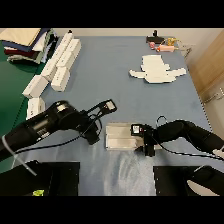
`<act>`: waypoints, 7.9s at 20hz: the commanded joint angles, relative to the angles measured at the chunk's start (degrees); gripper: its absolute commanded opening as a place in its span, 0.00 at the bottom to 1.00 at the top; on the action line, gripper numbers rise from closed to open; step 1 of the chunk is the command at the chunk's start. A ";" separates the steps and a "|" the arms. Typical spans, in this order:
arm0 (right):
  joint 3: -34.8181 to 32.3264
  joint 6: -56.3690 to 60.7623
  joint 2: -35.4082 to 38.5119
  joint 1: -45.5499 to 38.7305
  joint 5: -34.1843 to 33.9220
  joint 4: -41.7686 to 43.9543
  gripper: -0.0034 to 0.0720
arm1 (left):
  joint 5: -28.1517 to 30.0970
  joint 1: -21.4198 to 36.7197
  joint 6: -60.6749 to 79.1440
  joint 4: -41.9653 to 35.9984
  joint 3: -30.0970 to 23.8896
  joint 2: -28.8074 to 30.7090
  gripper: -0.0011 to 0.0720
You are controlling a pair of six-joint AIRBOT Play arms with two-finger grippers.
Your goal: Fold the box.
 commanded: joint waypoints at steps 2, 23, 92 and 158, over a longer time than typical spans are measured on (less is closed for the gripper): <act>0.00 0.02 -0.04 0.00 0.02 0.00 0.70 | 12.26 8.48 29.70 -16.11 -15.58 9.03 0.96; 0.00 0.02 -0.04 0.00 0.00 0.00 0.71 | 20.00 12.33 81.68 -50.49 -18.69 -7.82 0.96; 0.09 2.84 2.38 -0.02 0.57 -1.18 1.00 | 24.02 8.04 76.70 -55.28 -18.56 -12.00 0.73; 10.12 41.03 19.41 2.27 -23.96 -9.40 0.70 | 24.02 8.04 76.67 -55.28 -18.56 -12.00 0.73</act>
